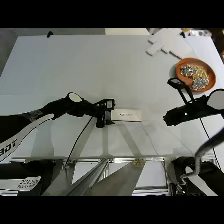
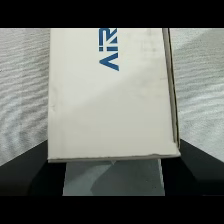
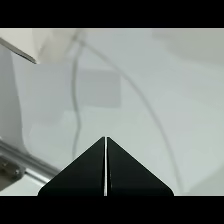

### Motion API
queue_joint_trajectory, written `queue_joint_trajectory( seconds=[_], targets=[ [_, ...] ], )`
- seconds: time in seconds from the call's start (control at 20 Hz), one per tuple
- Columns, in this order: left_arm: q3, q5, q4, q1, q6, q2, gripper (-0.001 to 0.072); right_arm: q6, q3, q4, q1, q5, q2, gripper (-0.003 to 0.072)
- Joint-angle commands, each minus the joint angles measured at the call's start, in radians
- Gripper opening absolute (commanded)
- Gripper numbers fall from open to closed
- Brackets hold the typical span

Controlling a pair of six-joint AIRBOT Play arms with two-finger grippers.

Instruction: Fold the box and place the chain.

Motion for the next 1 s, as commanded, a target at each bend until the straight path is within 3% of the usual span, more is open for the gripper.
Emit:
queue_joint_trajectory(
  seconds=[0.0,0.25,0.95],
  targets=[
    [0.001,0.0,0.0,0.0,0.0,0.001,0.0033,0.17,-0.026,-0.072,-0.045,0.073,-0.014,0.0018],
    [0.001,0.0,0.0,0.0,0.0,0.001,0.0033,0.337,-0.187,-0.18,-0.045,0.052,-0.014,0.0018],
    [0.001,-0.004,0.0,0.0,0.0,0.001,0.0033,0.337,-0.189,-0.154,-0.045,0.055,-0.014,0.0018]
  ],
)
